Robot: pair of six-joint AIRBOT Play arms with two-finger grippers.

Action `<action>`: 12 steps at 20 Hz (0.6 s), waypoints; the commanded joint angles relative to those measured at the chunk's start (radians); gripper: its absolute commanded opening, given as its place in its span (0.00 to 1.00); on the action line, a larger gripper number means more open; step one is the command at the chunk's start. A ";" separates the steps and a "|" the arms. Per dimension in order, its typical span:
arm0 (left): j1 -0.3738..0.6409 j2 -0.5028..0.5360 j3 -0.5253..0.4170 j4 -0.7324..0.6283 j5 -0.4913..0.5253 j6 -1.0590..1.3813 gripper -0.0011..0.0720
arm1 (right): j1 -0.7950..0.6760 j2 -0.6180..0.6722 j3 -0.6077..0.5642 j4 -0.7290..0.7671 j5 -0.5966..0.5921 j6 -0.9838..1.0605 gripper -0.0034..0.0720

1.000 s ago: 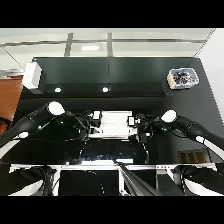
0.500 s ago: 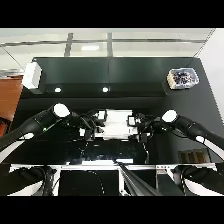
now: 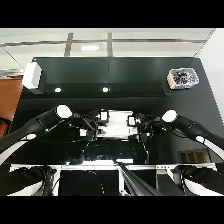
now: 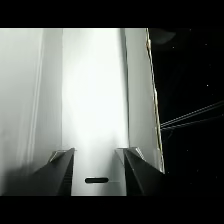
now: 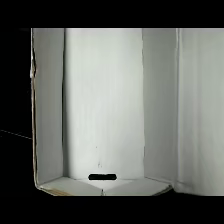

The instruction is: Fold the box and place the chain.

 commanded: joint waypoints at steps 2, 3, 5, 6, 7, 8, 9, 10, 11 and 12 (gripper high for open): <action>0.010 0.021 0.010 0.079 -0.023 -0.087 0.06 | 0.001 0.000 0.000 0.000 0.000 0.000 0.34; 0.024 0.045 0.012 0.135 -0.039 -0.161 0.05 | 0.001 0.000 0.000 0.000 0.000 0.000 0.34; 0.061 0.117 0.015 0.319 -0.072 -0.371 0.05 | 0.001 0.000 0.000 0.001 0.000 0.000 0.34; 0.080 0.165 0.015 0.441 -0.087 -0.464 0.05 | 0.001 0.000 0.000 0.000 0.000 0.000 0.34; 0.101 0.224 0.014 0.574 -0.096 -0.565 0.05 | 0.001 0.000 0.000 0.000 0.000 0.000 0.34; 0.129 0.282 0.014 0.677 -0.099 -0.683 0.05 | 0.001 0.000 0.000 0.000 0.000 0.000 0.34; 0.160 0.328 0.014 0.740 -0.099 -0.828 0.05 | 0.001 0.000 0.000 0.000 0.000 0.000 0.34; 0.201 0.364 0.013 0.777 -0.099 -0.993 0.05 | 0.001 0.000 0.000 0.000 0.000 0.000 0.34; 0.257 0.387 0.005 0.784 -0.100 -1.159 0.05 | 0.001 0.000 0.000 0.000 0.000 0.000 0.34; 0.314 0.391 -0.011 0.773 -0.105 -1.306 0.05 | 0.001 0.000 0.000 0.000 0.000 0.000 0.34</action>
